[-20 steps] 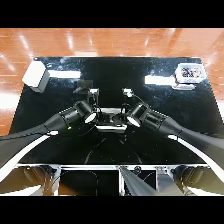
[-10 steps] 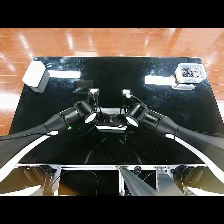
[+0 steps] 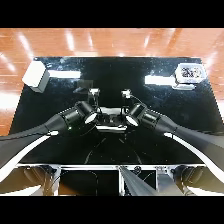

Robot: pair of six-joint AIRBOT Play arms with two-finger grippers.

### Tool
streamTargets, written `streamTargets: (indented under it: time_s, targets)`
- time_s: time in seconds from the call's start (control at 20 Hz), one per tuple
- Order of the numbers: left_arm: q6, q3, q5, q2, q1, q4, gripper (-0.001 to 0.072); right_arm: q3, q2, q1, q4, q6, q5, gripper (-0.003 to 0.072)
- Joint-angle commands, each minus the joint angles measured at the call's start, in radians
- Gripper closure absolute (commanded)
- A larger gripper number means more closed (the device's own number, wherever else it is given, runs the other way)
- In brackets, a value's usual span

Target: Fold the box and place the chain.

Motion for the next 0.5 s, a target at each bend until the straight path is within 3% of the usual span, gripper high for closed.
streamTargets:
  time_s: [0.0, 0.1, 0.15, 0.2, 0.25, 0.45]
  targets:
    - [0.000, 0.000, 0.003, 0.000, 0.000, 0.000, 0.0690, 0.000, -0.009, 0.000, 0.012, -0.010, 0.003, 0.0269]
    - [0.000, 0.000, 0.002, 0.000, 0.000, 0.000, 0.0690, 0.000, -0.009, 0.000, 0.013, -0.016, 0.003, 0.0269]
    - [0.000, 0.000, 0.002, 0.000, 0.000, 0.000, 0.0690, 0.000, -0.009, 0.000, 0.013, -0.021, 0.003, 0.0321]
    - [0.000, 0.000, 0.002, 0.000, 0.000, 0.000, 0.0690, 0.002, -0.009, 0.000, 0.019, -0.048, 0.003, 0.0532]
    - [0.000, 0.000, 0.002, 0.000, 0.000, 0.000, 0.0690, 0.003, -0.009, 0.000, 0.038, -0.081, 0.000, 0.0659]
    - [0.000, 0.000, 0.002, 0.000, 0.000, 0.000, 0.0690, 0.028, -0.009, 0.000, 0.055, -0.105, 0.005, 0.0655]
